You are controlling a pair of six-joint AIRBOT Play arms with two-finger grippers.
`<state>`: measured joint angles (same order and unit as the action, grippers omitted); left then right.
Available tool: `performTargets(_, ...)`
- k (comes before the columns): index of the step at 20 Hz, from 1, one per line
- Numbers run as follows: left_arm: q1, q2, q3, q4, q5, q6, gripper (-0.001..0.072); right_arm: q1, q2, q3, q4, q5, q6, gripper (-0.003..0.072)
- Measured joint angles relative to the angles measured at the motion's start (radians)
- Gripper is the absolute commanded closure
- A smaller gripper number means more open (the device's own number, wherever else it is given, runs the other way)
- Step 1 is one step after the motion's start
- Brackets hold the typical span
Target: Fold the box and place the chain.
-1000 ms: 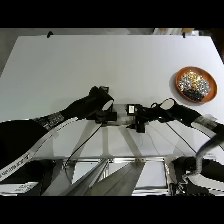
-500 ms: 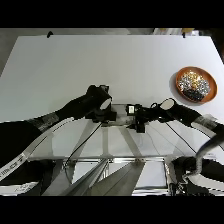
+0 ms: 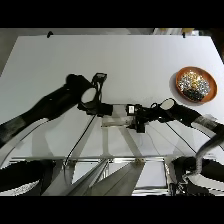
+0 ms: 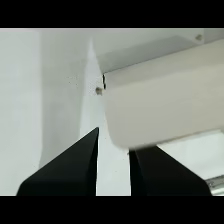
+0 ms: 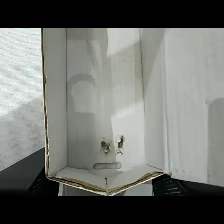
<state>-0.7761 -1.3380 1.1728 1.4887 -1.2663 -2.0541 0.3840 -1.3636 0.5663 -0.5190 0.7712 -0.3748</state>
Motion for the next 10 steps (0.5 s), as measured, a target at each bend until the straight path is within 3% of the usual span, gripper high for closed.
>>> performTargets(1, 0.011, 0.031, -0.006, -0.004, 0.0, 0.031, 0.0483, 0.0, 0.0, 0.0, 0.0, 0.0, 0.0, 0.0283)
performTargets(4, 0.065, 0.136, -0.068, -0.021, 0.015, 0.194, 0.0142, 0.0, 0.0, 0.0, 0.0, 0.0, 0.0, 0.0283)
performTargets(10, 0.288, 0.32, -0.392, -0.24, 0.168, 1.014, 0.0139, 0.0, 0.0, 0.0, 0.0, 0.0, 0.0, 0.0283)
